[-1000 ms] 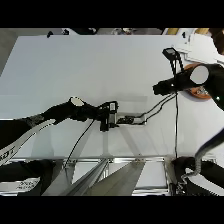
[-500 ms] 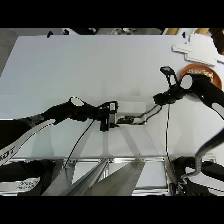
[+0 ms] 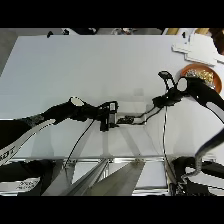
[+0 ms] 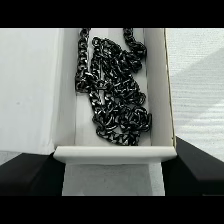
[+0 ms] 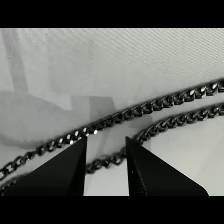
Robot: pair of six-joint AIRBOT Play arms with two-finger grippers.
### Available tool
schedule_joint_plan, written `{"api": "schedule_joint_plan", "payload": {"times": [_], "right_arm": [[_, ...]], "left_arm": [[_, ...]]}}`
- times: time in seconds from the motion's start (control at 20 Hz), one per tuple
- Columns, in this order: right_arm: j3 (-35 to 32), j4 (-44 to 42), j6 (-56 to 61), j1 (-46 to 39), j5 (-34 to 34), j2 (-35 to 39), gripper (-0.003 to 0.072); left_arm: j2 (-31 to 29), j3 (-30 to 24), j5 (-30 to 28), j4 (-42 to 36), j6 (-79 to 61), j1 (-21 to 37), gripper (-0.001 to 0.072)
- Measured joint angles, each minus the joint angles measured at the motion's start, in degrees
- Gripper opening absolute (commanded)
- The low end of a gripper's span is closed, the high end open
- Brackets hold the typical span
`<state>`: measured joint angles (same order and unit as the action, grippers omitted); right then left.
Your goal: Fold the box and place the chain.
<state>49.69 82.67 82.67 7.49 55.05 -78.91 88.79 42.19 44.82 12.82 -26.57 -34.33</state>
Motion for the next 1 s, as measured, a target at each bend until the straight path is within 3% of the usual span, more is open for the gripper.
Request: {"api": "schedule_joint_plan", "payload": {"times": [0.2, 0.35, 1.0], "right_arm": [[0.0, 0.0, 0.0, 0.0, -1.4, -0.3, 0.0271], [0.0, 0.0, 0.0, 0.0, -1.7, -0.3, 0.0215], [0.0, 0.1, 0.0, 0.0, -3.1, -0.3, 0.0215]], "left_arm": [[0.0, 0.0, 0.0, 0.0, 0.0, 0.0, 0.0083], [0.0, 0.0, 0.0, 0.0, 0.0, 0.0, 0.0083], [0.0, 0.0, 0.0, 0.0, 0.0, 0.0, 0.0083]]}}
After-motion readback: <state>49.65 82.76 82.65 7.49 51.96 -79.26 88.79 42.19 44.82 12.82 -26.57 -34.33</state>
